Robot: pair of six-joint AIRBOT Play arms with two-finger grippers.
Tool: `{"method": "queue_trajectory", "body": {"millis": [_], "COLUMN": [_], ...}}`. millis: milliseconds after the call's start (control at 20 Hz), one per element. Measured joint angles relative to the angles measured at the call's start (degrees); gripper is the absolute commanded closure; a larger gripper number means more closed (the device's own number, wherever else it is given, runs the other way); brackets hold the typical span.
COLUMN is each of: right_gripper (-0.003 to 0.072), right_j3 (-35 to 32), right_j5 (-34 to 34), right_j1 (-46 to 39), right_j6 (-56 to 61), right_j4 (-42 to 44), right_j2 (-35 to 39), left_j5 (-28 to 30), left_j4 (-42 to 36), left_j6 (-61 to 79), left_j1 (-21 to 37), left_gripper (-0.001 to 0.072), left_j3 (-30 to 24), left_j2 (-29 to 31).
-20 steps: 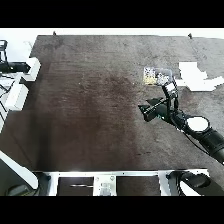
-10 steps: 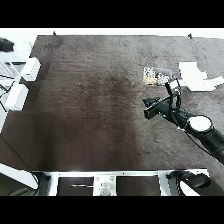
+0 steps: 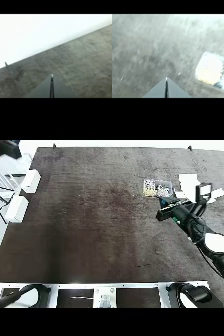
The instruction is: Fold the box and place the chain.
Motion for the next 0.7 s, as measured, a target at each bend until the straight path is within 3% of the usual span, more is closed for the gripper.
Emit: {"method": "queue_trajectory", "body": {"millis": [350, 500, 700], "right_gripper": [0.068, 0.068, 0.068], "right_j3": [-7.8, -11.9, -15.4], "right_j5": [-0.8, -0.7, -0.6], "right_j1": [-4.7, -5.5, -5.9], "right_j6": [0.2, 0.2, 0.1], "right_j4": [0.0, -0.6, -1.0], "right_j2": [13.1, 18.5, 22.8], "left_j5": [4.0, 4.7, 5.3], "left_j4": [-9.0, -10.0, -10.9], "left_j6": [11.0, 12.0, 10.7], "left_j1": [-2.9, -3.2, -3.3], "left_gripper": [0.0698, 0.0698, 0.0698], "left_j3": [-38.2, -50.6, -60.0], "left_j2": [29.6, 40.4, 49.4]}}
